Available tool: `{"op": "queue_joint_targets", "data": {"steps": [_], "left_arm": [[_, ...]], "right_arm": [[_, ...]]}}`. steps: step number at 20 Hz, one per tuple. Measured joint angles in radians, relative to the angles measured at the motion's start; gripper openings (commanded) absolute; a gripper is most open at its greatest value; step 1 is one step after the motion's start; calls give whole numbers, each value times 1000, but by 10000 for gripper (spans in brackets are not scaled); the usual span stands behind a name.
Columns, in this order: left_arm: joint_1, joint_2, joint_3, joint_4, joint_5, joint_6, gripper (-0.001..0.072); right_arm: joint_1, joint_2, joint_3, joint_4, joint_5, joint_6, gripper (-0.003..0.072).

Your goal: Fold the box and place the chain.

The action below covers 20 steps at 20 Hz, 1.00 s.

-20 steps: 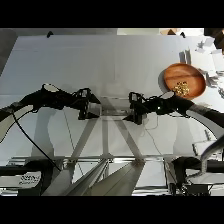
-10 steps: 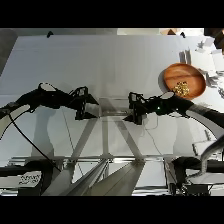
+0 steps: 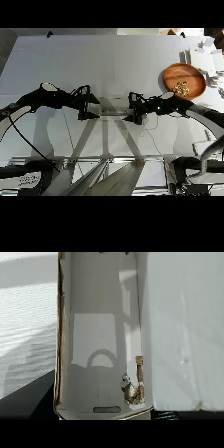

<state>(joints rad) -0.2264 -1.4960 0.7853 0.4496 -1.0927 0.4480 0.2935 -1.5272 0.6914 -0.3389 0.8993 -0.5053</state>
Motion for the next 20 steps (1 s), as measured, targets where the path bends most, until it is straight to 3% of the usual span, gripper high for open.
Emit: {"op": "queue_joint_targets", "data": {"steps": [17, 19, 20], "left_arm": [[-92, -83, 0, -39, 164, 78, 682], [-98, -85, 0, -44, 171, 90, 425], [-100, -85, 0, -44, 173, 97, 371]], "right_arm": [[-1, 0, 0, 0, -3, 0, 463], [-1, 0, 0, 0, -3, 0, 463], [-1, 0, 1, 0, -4, 0, 463]]}}
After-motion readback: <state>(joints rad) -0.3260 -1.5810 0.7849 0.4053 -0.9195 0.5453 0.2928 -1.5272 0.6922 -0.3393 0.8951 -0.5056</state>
